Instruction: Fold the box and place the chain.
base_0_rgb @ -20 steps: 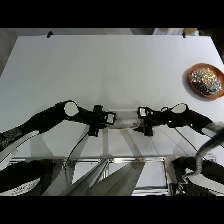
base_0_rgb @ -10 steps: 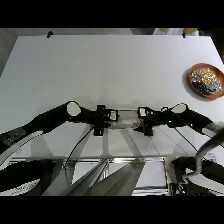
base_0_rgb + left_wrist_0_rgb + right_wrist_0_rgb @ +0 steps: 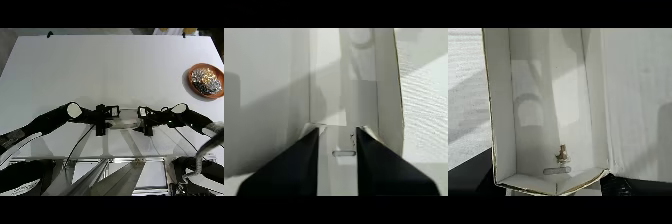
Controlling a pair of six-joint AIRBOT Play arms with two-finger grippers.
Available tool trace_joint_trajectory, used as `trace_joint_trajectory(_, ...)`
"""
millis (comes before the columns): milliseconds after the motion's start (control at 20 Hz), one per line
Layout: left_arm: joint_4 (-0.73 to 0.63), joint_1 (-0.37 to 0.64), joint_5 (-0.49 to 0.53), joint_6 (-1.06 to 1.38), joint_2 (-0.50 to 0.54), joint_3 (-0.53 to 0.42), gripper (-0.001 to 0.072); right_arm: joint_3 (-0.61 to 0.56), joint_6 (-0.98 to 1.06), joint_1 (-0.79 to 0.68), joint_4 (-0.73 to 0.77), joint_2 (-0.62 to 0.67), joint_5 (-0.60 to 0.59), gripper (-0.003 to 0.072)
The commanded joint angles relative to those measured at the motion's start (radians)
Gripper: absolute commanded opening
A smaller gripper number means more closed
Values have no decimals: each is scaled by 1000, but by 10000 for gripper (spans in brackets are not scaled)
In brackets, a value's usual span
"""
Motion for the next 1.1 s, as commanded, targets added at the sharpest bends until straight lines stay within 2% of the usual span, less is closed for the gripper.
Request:
trace_joint_trajectory(0, 175, 19, -64, -363, 101, 0, 97, 0, 0, 0, 0, 0, 1, 336)
trace_joint_trajectory(50, 241, 24, -101, -500, 151, 1, 4, 0, 0, 0, 0, 0, 1, 336)
trace_joint_trajectory(250, 586, 34, -260, -1164, 320, 0, 4, 0, 0, 0, 0, 0, 1, 336)
trace_joint_trajectory(350, 657, 66, -335, -1410, 332, -3, 3, 0, 0, 0, 0, 0, 2, 336)
trace_joint_trajectory(450, 645, 111, -327, -1515, 322, -30, 3, 0, 0, 0, 0, 0, 1, 336)
trace_joint_trajectory(700, 555, 150, -167, -1579, 293, -123, 3, 0, 0, 0, 0, 0, 1, 336)
trace_joint_trajectory(900, 365, 144, -110, -1558, 210, -146, 6, 0, 0, 0, 0, 0, 2, 336)
trace_joint_trajectory(1050, 203, 105, -62, -1439, 136, -145, 8, 0, 0, 0, 0, 0, 1, 336)
